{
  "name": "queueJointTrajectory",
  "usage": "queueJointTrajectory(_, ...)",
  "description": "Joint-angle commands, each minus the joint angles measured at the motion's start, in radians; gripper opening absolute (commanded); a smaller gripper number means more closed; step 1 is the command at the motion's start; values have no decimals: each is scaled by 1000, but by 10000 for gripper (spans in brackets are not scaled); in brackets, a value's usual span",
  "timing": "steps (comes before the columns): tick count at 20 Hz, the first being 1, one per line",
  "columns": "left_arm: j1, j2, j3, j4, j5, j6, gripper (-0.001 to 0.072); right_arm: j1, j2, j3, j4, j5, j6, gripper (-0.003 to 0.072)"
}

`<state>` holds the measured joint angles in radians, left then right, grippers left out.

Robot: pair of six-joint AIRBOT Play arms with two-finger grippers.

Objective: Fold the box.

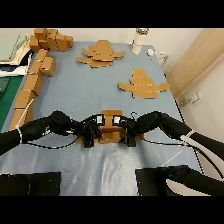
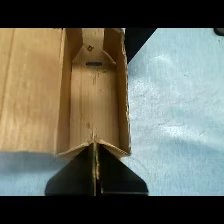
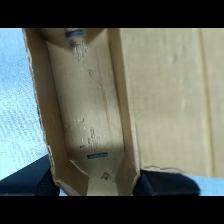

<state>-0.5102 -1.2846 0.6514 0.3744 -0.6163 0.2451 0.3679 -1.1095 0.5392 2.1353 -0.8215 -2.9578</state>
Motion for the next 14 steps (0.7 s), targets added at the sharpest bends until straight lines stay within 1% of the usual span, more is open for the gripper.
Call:
queueJointTrajectory(1, 1, 56, 1, 167, 15, -241, 15, 1, 0, 0, 0, 1, -1, 536)
queueJointTrajectory(5, 1, 208, 1, 483, -16, -631, 14, 1, 0, 0, 0, 1, -1, 536)
queueJointTrajectory(8, 14, 327, -2, 696, -53, -1070, 14, 1, 0, 0, 0, 1, -1, 536)
queueJointTrajectory(9, 43, 352, -6, 739, -82, -1245, 14, 1, 0, 0, 0, 1, -1, 536)
queueJointTrajectory(11, 133, 362, -23, 755, -174, -1493, 14, 1, 0, 0, 0, 1, -1, 536)
queueJointTrajectory(13, 226, 357, -56, 749, -232, -1609, 14, 1, 0, 0, 0, 1, -1, 536)
queueJointTrajectory(14, 260, 354, -73, 740, -232, -1638, 14, 1, 0, 0, 0, 1, -1, 536)
